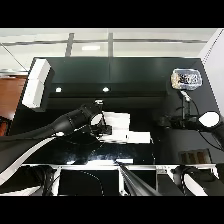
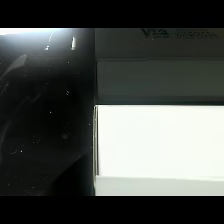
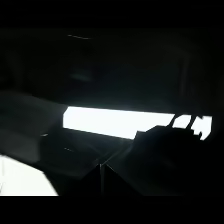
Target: Fold the box and place the chain.
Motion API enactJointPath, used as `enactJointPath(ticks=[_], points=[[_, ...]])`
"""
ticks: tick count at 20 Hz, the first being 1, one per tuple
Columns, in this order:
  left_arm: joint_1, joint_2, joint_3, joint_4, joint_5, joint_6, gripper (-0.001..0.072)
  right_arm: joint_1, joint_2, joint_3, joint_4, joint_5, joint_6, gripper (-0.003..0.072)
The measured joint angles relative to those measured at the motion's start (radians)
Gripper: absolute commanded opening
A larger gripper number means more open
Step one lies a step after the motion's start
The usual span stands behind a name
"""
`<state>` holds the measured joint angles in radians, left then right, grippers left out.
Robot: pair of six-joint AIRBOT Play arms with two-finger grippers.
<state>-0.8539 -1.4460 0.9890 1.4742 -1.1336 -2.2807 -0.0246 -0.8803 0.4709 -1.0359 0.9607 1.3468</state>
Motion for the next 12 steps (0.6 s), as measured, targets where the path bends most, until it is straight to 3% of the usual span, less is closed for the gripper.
enactJointPath(ticks=[6,12], points=[[0.000,0.000,0.000,0.002,-0.001,0.000,0.0030,-0.050,-0.114,-0.076,0.124,0.160,0.039,0.0037],[0.000,0.000,0.000,0.002,-0.001,0.000,0.0030,0.115,-0.172,-0.100,0.301,0.065,-0.027,0.0038]])
